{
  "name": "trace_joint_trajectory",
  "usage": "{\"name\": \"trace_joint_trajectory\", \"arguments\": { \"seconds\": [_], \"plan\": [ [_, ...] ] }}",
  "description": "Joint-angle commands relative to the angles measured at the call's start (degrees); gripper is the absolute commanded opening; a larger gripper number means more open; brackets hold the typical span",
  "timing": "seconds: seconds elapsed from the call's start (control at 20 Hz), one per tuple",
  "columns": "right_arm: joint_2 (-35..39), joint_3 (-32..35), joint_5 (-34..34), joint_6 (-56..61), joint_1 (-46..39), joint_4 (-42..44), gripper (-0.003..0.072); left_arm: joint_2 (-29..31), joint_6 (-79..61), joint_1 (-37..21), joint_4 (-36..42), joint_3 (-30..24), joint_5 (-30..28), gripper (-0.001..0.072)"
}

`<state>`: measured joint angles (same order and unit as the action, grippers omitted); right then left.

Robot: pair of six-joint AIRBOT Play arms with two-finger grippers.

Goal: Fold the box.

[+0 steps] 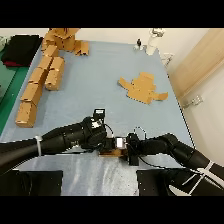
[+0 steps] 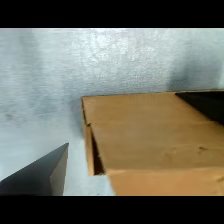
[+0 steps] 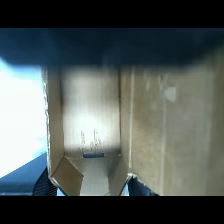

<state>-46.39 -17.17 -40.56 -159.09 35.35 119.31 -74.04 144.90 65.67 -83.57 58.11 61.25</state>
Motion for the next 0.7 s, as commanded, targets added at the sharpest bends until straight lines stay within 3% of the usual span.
{"name": "trace_joint_trajectory", "arguments": {
  "seconds": [0.0, 0.15, 0.45, 0.55, 0.65],
  "plan": [
    [0.02, -0.02, 0.0, 0.02, 0.0, 0.02, 0.0499, 3.26, -1.57, -0.04, -1.79, 0.02, 4.46, 0.0502],
    [0.02, 0.0, 0.0, 0.04, 0.0, 0.02, 0.0499, 5.44, -3.02, -0.07, -1.81, 0.02, 6.67, 0.0501],
    [0.02, -0.02, 0.0, 0.02, 0.0, 0.02, 0.0499, 9.27, -5.35, -0.04, -5.31, -0.02, 20.13, 0.0458],
    [0.02, 0.0, 0.0, 0.02, 0.0, 0.02, 0.0499, 10.27, -8.13, -0.07, -7.85, -0.39, 25.55, 0.0012],
    [0.02, 0.0, -0.02, 0.02, 0.0, 0.02, 0.0499, 11.32, -13.44, -1.29, -8.37, -3.19, 28.65, 0.0011]
  ]
}}
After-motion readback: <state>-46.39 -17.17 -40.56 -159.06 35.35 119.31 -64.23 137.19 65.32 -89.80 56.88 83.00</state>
